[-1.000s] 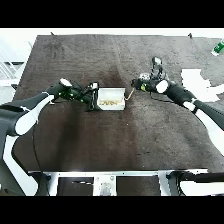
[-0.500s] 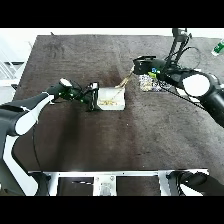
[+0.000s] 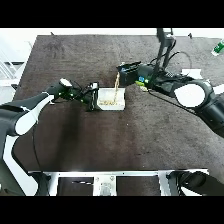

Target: Fold the box and place the chain.

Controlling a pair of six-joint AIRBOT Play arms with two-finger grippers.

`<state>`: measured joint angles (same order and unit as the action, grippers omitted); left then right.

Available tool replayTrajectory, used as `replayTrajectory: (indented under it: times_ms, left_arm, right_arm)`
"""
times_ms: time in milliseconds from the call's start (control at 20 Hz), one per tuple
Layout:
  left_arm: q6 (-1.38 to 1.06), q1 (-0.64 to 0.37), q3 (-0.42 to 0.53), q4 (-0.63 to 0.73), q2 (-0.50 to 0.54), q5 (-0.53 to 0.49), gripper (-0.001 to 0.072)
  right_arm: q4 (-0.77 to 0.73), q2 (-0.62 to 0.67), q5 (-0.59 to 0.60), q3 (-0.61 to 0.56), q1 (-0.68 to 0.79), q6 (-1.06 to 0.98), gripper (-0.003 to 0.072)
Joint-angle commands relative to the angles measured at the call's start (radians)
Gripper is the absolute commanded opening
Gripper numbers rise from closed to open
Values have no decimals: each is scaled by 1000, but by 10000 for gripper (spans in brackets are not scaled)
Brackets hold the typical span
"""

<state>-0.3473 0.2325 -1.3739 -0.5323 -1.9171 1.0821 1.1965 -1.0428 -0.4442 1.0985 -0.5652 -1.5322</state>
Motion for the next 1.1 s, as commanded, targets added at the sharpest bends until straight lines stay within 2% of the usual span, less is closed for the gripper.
replayTrajectory:
  times_ms: [0,400,550,800,1000,1050]
  left_arm:
    - [0,-1,0,0,0,0,616]
    - [0,-1,0,0,0,0,616]
    - [0,-1,0,0,0,0,617]
    - [0,-1,0,0,0,0,617]
    - [0,-1,0,0,0,0,616]
    - [0,-1,0,0,0,0,616]
  right_arm:
    - [-1,-45,2,-24,-15,0,11]
    - [1,-243,35,-63,-15,1,12]
    - [43,-291,35,-65,-4,0,12]
    - [117,-299,36,-64,13,0,11]
    - [117,-293,62,-63,14,0,12]
    - [118,-290,61,-64,15,1,68]
